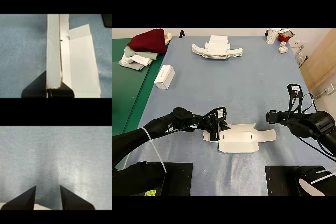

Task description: Fold the box.

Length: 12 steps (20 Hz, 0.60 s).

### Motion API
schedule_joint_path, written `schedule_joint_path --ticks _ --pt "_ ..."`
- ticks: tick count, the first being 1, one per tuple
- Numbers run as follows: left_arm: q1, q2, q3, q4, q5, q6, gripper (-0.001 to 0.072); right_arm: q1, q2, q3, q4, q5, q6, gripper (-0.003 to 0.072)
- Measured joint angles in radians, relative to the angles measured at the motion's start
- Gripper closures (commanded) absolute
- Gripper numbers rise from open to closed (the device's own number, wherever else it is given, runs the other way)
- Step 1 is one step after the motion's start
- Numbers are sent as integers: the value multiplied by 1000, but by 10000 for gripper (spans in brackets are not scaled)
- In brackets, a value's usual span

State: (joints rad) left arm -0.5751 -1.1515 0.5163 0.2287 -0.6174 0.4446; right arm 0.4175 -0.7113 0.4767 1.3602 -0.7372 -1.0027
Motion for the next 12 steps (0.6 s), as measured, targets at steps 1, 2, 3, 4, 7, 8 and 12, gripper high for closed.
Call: schedule_joint_path --ticks 1,2,3,4,7,8,12 --pt "0 1 1 10 -5 -19 697 0 0 0 0 0 0 217" --pt "1 1 3 19 -17 -34 697 0 0 0 3 0 0 217" --pt "1 3 3 26 -32 -46 697 0 0 0 5 0 0 217" --pt "1 3 5 32 -45 -54 697 0 0 0 9 -1 0 217" --pt "2 4 14 48 -78 -94 697 0 0 0 15 -3 1 217" --pt "2 5 22 54 -80 -112 697 0 0 0 17 -3 1 216" --pt "2 5 61 85 -106 -175 697 0 0 0 23 -4 1 217"
